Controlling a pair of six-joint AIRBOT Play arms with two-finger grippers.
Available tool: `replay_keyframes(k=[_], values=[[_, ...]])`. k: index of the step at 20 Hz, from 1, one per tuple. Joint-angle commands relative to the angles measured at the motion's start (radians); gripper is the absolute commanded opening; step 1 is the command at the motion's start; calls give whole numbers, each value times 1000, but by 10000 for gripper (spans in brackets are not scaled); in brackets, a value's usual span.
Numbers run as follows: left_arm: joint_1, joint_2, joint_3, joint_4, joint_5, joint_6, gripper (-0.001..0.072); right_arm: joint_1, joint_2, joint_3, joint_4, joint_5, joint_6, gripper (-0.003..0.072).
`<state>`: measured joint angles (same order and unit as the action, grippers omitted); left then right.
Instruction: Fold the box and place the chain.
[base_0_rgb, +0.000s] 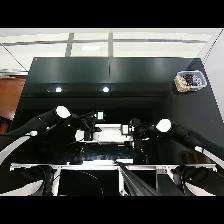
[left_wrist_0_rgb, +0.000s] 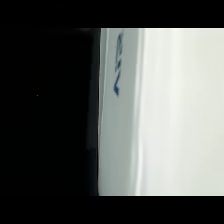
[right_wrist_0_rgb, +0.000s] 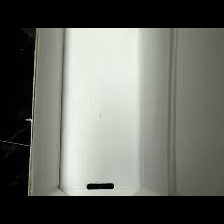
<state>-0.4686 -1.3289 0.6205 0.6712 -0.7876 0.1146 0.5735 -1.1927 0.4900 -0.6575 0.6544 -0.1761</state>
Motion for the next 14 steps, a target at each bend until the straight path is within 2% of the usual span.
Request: replay_keyframes(k=[1, 13, 14], values=[[0, 0, 0, 1, 0, 1, 29, -16, 0, 0, 0, 23, 3, 693], [0, 0, 0, 1, 0, 1, 29, -16, -1, 0, 11, 22, 2, 691], [0, 0, 0, 1, 0, 1, 30, -16, -1, 0, 11, 22, 2, 608]])
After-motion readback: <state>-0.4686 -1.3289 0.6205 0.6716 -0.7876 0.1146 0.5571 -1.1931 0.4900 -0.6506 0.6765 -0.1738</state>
